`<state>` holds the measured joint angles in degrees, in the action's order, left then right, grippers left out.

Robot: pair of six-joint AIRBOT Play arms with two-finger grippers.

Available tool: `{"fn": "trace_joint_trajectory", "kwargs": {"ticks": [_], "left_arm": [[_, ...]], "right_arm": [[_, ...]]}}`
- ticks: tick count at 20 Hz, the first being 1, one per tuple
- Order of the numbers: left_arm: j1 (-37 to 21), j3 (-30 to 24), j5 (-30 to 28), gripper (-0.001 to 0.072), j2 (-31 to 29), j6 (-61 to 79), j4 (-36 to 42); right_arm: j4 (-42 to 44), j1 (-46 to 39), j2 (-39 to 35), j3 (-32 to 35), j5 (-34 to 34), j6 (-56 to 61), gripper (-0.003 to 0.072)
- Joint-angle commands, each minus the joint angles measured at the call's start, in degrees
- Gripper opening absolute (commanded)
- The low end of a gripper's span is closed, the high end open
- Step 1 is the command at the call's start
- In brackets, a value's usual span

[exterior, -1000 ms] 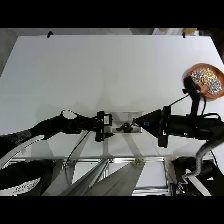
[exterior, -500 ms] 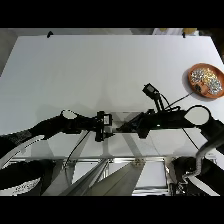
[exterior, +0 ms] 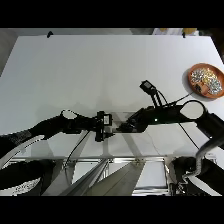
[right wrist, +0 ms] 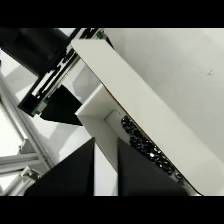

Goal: Fold the box and place the chain.

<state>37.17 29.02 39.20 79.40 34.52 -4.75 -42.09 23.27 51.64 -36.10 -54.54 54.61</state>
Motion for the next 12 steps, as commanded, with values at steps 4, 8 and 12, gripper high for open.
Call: {"fn": "trace_joint_trajectory", "kwargs": {"ticks": [4, 8, 12], "left_arm": [[0.0, 0.0, 0.0, 0.0272, 0.0, 0.0, 0.0], [0.0, 0.0, 0.0, 0.0272, 0.0, 0.0, 0.0], [0.0, 0.0, 0.0, 0.0272, 0.0, 0.0, 0.0]], "right_arm": [[-19.2, -10.1, -4.8, -6.2, -9.4, 14.4, 0.0015], [-34.2, -12.0, -2.3, -5.8, -6.6, 27.4, 0.0015], [-35.3, -12.0, 4.1, -1.6, -2.6, 28.6, 0.0193]]}}
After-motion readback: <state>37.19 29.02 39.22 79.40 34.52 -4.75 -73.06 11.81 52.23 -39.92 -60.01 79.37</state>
